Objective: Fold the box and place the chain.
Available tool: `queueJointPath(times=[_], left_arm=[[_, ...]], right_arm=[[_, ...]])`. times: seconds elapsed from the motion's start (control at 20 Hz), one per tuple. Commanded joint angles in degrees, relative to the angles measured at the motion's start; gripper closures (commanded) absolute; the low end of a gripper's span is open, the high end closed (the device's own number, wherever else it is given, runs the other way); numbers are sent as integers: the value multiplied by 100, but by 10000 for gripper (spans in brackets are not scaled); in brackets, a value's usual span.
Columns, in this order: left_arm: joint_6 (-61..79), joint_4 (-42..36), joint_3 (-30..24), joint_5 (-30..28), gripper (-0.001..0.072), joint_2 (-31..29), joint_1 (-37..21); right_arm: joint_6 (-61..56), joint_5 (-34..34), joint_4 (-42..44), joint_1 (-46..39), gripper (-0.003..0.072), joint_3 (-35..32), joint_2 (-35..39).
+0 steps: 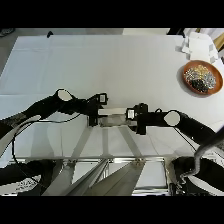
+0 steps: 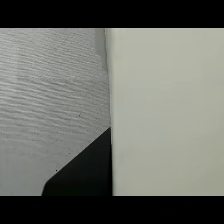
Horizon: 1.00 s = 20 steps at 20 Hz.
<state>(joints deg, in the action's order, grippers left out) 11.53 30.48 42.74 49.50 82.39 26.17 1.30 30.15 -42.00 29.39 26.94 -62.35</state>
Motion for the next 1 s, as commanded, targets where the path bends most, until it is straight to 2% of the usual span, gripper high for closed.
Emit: queueJointPath(times=[0.0, 0.15, 0.4, 0.6, 0.85, 0.9, 0.95], left_arm=[[0, 0, 7, 7, 700, -4, 0], [0, 0, 7, 4, 700, -4, 0], [0, 0, 7, 4, 700, -4, 0], [0, 0, 7, 7, 700, -4, 0], [0, 0, 7, 7, 700, -4, 0], [0, 0, 7, 7, 700, -4, 0], [0, 0, 7, 4, 700, -4, 0]], right_arm=[[782, 282, 457, -94, 35, 127, -127], [1408, 573, 651, -94, 35, 129, -334], [1443, 719, 817, -96, 35, 133, -767], [1891, 866, 1255, -96, 35, 177, -916], [1871, 957, 1248, -319, 38, 260, -988], [1871, 964, 1248, -372, 44, 260, -990], [1871, 970, 1250, -387, 89, 260, -990]])
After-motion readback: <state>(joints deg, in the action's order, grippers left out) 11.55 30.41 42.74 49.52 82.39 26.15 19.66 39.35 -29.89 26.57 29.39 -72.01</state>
